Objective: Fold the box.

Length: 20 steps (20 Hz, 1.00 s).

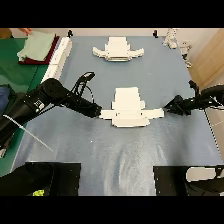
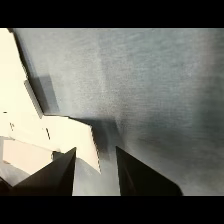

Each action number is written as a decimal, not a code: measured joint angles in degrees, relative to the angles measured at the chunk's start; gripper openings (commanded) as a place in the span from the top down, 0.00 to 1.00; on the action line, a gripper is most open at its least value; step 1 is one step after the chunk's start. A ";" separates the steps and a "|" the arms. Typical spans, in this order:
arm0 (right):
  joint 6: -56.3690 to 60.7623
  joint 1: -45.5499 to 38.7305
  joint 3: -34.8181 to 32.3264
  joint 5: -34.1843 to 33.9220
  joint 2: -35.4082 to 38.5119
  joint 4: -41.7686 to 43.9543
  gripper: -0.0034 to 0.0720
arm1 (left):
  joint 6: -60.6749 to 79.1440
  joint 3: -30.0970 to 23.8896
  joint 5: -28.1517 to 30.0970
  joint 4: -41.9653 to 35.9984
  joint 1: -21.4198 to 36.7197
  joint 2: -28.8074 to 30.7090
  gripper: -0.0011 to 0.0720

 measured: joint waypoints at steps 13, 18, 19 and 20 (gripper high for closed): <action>-4.74 9.20 0.63 -2.86 -5.11 3.69 0.95 | -0.22 0.00 0.37 -1.14 0.00 0.00 0.60; -5.20 12.68 -0.22 -4.00 -3.82 4.28 0.95 | -0.81 0.11 0.57 -2.73 2.32 -0.04 0.60; -5.42 13.68 -1.05 -3.93 -2.69 4.44 0.95 | -1.11 0.15 0.04 -3.13 4.20 -0.04 0.56; -5.64 14.88 -2.36 -3.28 -0.92 4.46 0.95 | -1.22 0.20 -0.83 -3.32 6.27 -0.11 0.43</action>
